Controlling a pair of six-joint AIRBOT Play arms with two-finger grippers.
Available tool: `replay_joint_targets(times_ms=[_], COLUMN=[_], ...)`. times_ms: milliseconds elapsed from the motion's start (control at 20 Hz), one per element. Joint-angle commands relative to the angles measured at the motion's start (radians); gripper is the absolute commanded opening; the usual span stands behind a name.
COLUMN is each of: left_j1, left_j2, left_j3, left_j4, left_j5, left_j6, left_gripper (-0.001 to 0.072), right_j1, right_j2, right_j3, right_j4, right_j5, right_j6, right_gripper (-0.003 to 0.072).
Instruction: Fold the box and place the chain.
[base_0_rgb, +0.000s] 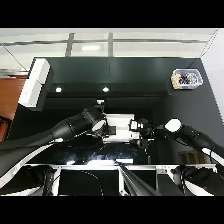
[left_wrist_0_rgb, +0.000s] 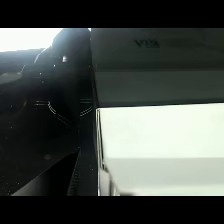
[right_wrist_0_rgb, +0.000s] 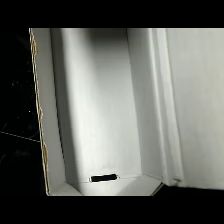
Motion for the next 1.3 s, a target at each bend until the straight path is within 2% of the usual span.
replay_joint_targets(times_ms=[0,400,450,550,800,950,1100,1150,1250], left_j1=[0.000,-0.003,-0.006,-0.009,-0.008,-0.008,-0.009,-0.008,-0.008], left_j2=[-0.018,-0.057,-0.059,-0.059,-0.062,-0.063,-0.063,-0.063,-0.063], left_j3=[0.014,0.043,0.043,0.043,0.043,0.043,0.044,0.046,0.059], left_j4=[0.005,0.002,0.002,0.003,-0.021,-0.021,-0.022,-0.025,-0.024], left_j5=[-0.001,-0.025,-0.031,-0.027,-0.018,-0.030,-0.031,-0.032,-0.035], left_j6=[-0.005,-0.001,-0.001,-0.001,-0.001,-0.001,-0.001,-0.001,-0.002], left_gripper=[0.0274,0.0269,0.0220,0.0177,0.0176,0.0030,0.0031,0.0054,0.0344], right_j1=[0.000,0.000,0.000,0.000,0.000,0.000,0.000,0.000,0.000], right_j2=[0.000,0.000,0.000,0.000,0.000,0.000,0.000,0.000,0.000], right_j3=[0.000,0.000,0.000,0.000,0.000,0.000,0.000,0.000,0.000], right_j4=[0.000,0.000,0.000,0.000,0.000,0.000,0.000,0.000,0.000], right_j5=[0.001,0.002,0.002,0.002,0.001,0.002,0.002,0.002,0.002], right_j6=[0.000,0.000,0.000,0.000,0.000,0.000,0.000,0.000,0.000], right_gripper=[0.0483,0.0483,0.0483,0.0483,0.0483,0.0483,0.0483,0.0483,0.0483])
